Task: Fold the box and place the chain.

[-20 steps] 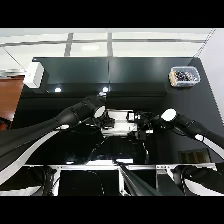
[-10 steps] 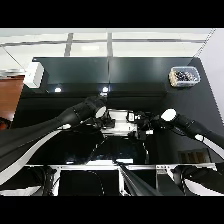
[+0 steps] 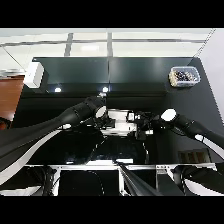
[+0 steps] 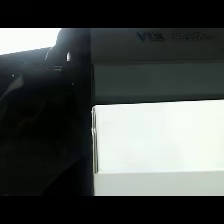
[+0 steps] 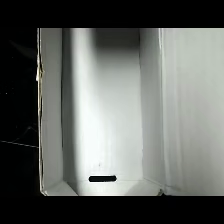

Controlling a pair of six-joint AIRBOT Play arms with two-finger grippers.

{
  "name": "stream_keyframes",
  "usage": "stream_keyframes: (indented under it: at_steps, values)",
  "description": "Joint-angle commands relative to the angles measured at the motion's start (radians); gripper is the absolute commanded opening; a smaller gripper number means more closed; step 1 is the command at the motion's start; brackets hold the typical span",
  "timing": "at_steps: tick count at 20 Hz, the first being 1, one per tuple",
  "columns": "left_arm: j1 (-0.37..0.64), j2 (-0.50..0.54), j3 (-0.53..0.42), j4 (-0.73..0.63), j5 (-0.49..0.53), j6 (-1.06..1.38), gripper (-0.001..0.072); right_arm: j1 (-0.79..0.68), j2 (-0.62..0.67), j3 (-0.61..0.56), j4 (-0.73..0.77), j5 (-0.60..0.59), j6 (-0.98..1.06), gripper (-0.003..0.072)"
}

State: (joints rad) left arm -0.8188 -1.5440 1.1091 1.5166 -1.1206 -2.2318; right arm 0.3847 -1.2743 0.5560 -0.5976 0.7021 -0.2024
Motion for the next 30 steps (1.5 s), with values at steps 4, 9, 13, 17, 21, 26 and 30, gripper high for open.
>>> stream_keyframes:
  at_steps: [4,9,13,17,21,26,30]
  values:
    - [0.001,-0.002,0.0,-0.011,-0.017,-0.002,0.0028,0.0,0.0,0.0,-0.009,0.002,0.049,0.0376]
    - [0.004,-0.002,0.001,-0.011,-0.032,-0.003,0.0028,0.0,0.103,0.005,-0.069,-0.003,0.114,0.0621]
    - [0.014,-0.002,0.001,-0.008,-0.021,-0.066,0.0028,0.004,0.198,0.005,-0.227,0.043,0.215,0.0619]
    - [0.016,-0.002,0.001,-0.015,-0.01,-0.066,0.0028,0.003,0.197,0.005,-0.237,0.005,0.205,0.0619]
    - [0.016,-0.002,0.001,-0.015,-0.003,-0.072,0.0028,0.003,0.197,0.003,-0.276,0.077,0.193,0.0619]
    - [0.016,-0.002,0.001,-0.029,0.02,-0.072,0.0028,0.003,0.166,0.0,-0.212,0.075,0.174,0.0619]
    - [0.014,-0.002,0.0,-0.033,0.019,-0.069,0.0028,0.004,0.144,0.0,-0.202,0.034,0.14,0.0619]
